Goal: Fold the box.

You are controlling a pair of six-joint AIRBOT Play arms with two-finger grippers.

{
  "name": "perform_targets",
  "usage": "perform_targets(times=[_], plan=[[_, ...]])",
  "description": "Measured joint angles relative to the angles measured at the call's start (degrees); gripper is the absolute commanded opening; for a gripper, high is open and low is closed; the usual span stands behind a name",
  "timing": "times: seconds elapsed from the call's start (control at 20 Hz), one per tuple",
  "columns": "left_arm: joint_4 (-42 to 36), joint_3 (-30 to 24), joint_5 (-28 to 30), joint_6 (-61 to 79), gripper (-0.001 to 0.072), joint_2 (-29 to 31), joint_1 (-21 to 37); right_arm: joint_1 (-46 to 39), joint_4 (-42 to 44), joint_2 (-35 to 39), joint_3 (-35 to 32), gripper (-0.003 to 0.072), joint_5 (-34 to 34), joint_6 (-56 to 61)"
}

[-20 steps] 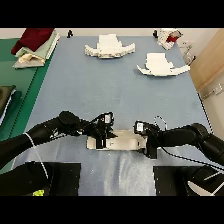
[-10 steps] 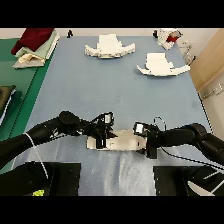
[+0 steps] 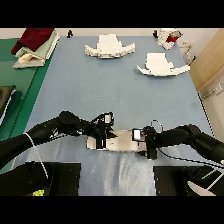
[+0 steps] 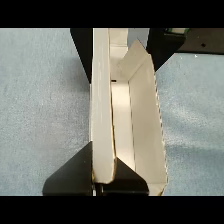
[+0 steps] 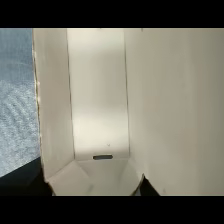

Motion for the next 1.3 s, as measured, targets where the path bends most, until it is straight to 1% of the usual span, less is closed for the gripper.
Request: perform_targets(times=[0.15, 0.2, 0.25, 0.3, 0.35, 0.45, 0.7, 0.75, 0.95, 1.0, 1.05, 1.1, 1.3], plan=[[-0.02, 0.00, 0.04, -0.02, 0.0014, 0.00, 0.00, 0.00, 0.04, -0.96, -0.02, 0.0706, 0.87, -0.46], [-0.02, 0.00, 0.04, -0.02, 0.0014, 0.00, 0.00, 0.00, 0.04, -1.20, -0.02, 0.0691, 1.11, -0.61], [-0.02, 0.00, 0.04, -0.02, 0.0014, -0.02, 0.00, 0.00, 0.07, -1.36, -0.02, 0.0565, 1.27, -0.68], [0.00, 0.00, 0.00, 0.00, 0.0014, 0.00, 0.00, 0.00, 0.07, -1.46, -0.02, 0.0481, 1.55, -0.74], [0.02, 0.00, -0.15, 0.00, 0.0014, 0.00, 0.00, -0.07, 0.17, -1.55, -0.02, 0.0481, 1.64, -0.63], [0.02, 0.00, -0.13, 0.00, 0.0014, 0.00, 0.00, -0.04, 0.15, -1.64, 0.00, 0.0458, 1.66, -0.24], [0.00, 0.00, 0.00, 0.00, 0.0014, 0.00, 0.00, -0.04, 0.17, -1.70, 0.00, 0.0453, 1.70, 1.25], [-0.02, 0.00, 0.00, 0.00, 0.0014, -0.02, 0.00, -0.04, 0.17, -1.70, 0.00, 0.0438, 1.70, 1.38], [0.00, 0.00, 0.00, 0.00, 0.0014, -0.02, 0.00, -0.04, 0.11, -1.60, 0.00, 0.0447, 1.73, 1.70], [0.00, 0.00, 0.02, 0.00, 0.0014, 0.00, 0.00, -0.02, 0.09, -1.42, 0.00, 0.0505, 1.73, 1.77], [-0.02, 0.00, 0.02, 0.00, 0.0014, -0.02, 0.00, -0.02, 0.04, -1.18, 0.00, 0.0630, 1.68, 1.92], [-0.04, 0.00, 0.20, 0.00, 0.0014, 0.00, 0.00, -0.04, 0.04, -0.81, 0.02, 0.0660, 1.68, 2.10], [-0.04, 0.00, 0.17, 0.00, 0.0014, -0.02, 0.00, -0.02, 0.02, 0.33, 0.02, 0.0647, 1.62, 2.84]])
